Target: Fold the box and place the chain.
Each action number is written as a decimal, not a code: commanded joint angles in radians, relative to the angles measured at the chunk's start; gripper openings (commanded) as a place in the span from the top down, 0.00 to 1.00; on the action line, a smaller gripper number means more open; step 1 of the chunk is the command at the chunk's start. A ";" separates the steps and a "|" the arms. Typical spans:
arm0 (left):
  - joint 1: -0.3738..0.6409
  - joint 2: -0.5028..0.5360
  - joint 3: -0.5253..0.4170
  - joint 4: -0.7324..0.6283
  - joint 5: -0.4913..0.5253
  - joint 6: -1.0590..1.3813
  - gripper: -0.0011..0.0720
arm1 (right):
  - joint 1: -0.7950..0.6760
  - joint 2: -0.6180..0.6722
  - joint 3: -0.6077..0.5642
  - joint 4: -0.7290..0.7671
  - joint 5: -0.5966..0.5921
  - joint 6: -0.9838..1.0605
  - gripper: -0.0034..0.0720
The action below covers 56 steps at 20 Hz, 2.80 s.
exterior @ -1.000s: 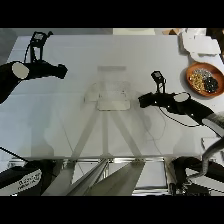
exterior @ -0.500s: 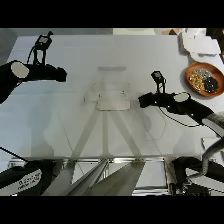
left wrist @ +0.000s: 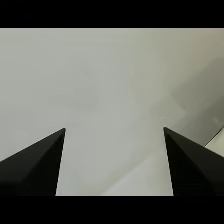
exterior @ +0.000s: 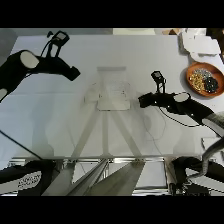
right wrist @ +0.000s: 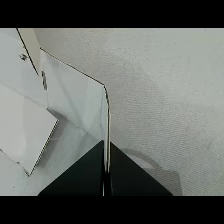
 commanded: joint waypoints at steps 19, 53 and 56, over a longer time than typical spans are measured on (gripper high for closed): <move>0.077 -0.354 0.264 -0.639 -0.444 0.539 0.04 | 0.000 0.000 -0.001 0.000 0.000 0.000 0.93; -0.035 -0.483 0.264 -0.537 -0.429 0.720 0.93 | 0.000 0.000 -0.001 0.000 0.000 0.000 0.93; -0.035 -0.483 0.264 -0.546 -0.420 0.721 0.98 | 0.000 0.000 -0.001 0.000 0.000 0.000 0.93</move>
